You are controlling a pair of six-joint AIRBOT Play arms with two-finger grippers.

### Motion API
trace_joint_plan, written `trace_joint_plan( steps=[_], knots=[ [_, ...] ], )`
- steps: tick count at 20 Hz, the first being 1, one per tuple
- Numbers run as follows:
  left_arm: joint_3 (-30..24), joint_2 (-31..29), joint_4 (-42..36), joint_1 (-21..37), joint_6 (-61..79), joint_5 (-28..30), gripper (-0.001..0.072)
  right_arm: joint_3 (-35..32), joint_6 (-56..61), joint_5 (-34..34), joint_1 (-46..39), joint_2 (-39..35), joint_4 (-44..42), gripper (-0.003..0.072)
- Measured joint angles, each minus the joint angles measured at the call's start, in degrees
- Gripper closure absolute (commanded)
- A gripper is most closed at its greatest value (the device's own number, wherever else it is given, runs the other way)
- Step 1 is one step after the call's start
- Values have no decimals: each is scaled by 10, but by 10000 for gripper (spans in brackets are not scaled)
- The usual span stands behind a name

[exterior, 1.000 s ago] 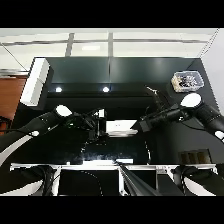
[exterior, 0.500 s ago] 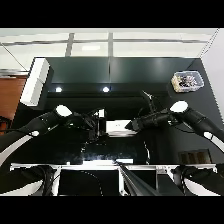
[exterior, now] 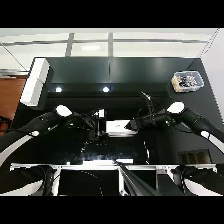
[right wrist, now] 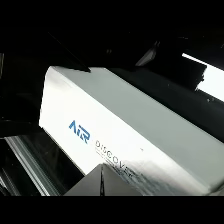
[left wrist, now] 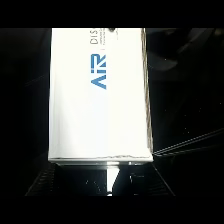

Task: Fold the box and place the chain.

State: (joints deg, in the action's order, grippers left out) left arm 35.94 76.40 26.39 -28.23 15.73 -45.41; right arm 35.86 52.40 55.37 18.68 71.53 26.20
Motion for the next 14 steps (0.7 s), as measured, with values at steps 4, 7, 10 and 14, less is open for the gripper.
trace_joint_plan(
  steps=[4, 7, 10, 14],
  knots=[
    [0, 0, 0, 0, 0, 0, 423, 0, 2, -3, 1, 0, 8, 676],
    [0, 0, 0, 0, 0, 0, 422, 2, 1, -3, 0, -1, 12, 675],
    [0, 0, 0, 0, 0, 0, 422, 15, -2, 0, -8, -20, 28, 675],
    [0, 0, 0, 0, 0, 0, 422, 51, -3, 54, -61, -89, 39, 675]
  ],
)
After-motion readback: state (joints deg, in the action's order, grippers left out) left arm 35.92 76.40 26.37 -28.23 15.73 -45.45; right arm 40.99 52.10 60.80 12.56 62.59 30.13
